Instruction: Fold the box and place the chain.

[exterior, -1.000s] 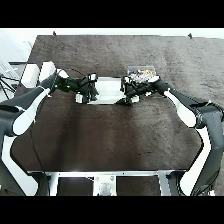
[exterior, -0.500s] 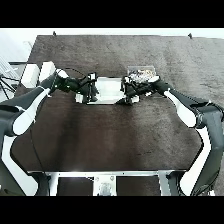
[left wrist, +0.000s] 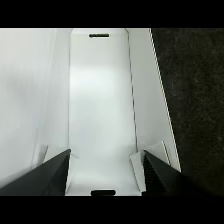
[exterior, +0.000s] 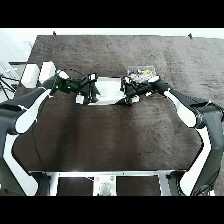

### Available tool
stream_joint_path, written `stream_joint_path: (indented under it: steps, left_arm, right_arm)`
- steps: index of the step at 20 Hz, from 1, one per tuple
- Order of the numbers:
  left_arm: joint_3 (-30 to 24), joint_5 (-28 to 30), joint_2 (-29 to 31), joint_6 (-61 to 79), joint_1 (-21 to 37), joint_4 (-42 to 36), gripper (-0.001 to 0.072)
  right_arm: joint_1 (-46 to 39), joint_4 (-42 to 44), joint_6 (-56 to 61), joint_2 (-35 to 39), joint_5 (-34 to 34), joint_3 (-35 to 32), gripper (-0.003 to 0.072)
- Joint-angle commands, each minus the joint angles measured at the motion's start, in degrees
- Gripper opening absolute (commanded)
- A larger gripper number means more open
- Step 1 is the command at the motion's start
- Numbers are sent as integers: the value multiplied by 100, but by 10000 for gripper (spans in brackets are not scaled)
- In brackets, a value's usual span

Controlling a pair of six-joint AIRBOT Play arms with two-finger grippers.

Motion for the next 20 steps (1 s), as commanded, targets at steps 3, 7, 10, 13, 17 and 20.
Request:
stream_joint_path:
  steps: [3,7,10,13,17,20]
  left_arm:
    - [15,-76,-15,0,173,136,443]
    - [15,-581,-13,-2,533,190,180]
    - [15,-1003,55,-28,723,116,20]
    - [13,-1266,273,-433,920,-42,18]
    - [-26,-1235,741,-2262,1314,-503,15]
    - [-79,-841,1189,-3764,1480,-474,14]
  right_arm:
    - [7,9,4,-2,-7,0,580]
    - [7,9,4,-2,-7,0,580]
    - [7,9,4,-2,-7,0,580]
    - [7,9,4,-2,-7,0,580]
    - [7,9,4,-2,-7,0,580]
    - [7,9,4,-2,-9,2,580]
